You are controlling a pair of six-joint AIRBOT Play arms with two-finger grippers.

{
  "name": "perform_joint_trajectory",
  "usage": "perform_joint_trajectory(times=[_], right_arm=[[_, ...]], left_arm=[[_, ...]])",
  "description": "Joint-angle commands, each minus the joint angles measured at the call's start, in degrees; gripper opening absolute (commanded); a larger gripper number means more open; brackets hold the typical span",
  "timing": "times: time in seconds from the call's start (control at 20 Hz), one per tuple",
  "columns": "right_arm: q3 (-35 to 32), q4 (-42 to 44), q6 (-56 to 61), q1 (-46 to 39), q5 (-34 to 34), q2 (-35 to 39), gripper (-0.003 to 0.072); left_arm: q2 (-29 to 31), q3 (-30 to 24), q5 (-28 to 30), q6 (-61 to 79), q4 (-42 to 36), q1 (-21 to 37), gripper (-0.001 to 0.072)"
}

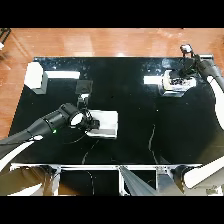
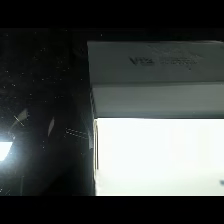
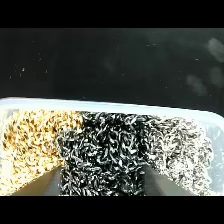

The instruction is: Fold the box and place the chain.

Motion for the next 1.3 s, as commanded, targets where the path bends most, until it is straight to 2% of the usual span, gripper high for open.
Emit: perform_joint_trajectory(times=[0.0,0.45,0.55,0.6,0.8,1.0,1.25], right_arm=[[0.1,0.0,-2.3,0.0,-0.1,-0.4,0.0432],[0.1,0.0,-2.2,0.0,-1.1,-1.9,0.0426],[0.2,0.0,-2.4,0.0,-3.0,-1.9,0.0052],[0.7,0.0,-2.4,-0.1,-4.7,-1.8,0.0020],[2.2,0.3,-2.4,-1.1,-9.5,1.6,0.0020],[3.1,6.5,-1.9,-3.4,-16.8,8.4,0.0020],[3.1,11.3,-2.0,-4.7,-17.2,20.9,0.0020]], left_arm=[[0.0,0.0,0.3,0.0,0.0,0.0,0.0015],[0.0,0.0,0.2,-0.3,-0.1,0.0,0.0015],[0.0,0.0,0.2,-0.3,-0.1,0.0,0.0015],[0.0,0.0,0.2,-0.3,-0.1,0.0,0.0016],[0.0,0.0,0.3,-0.3,-0.5,0.0,0.0015],[0.0,0.0,0.5,-0.3,-1.1,0.0,0.0015],[0.0,0.0,0.5,-0.3,-1.1,0.0,0.0015]])
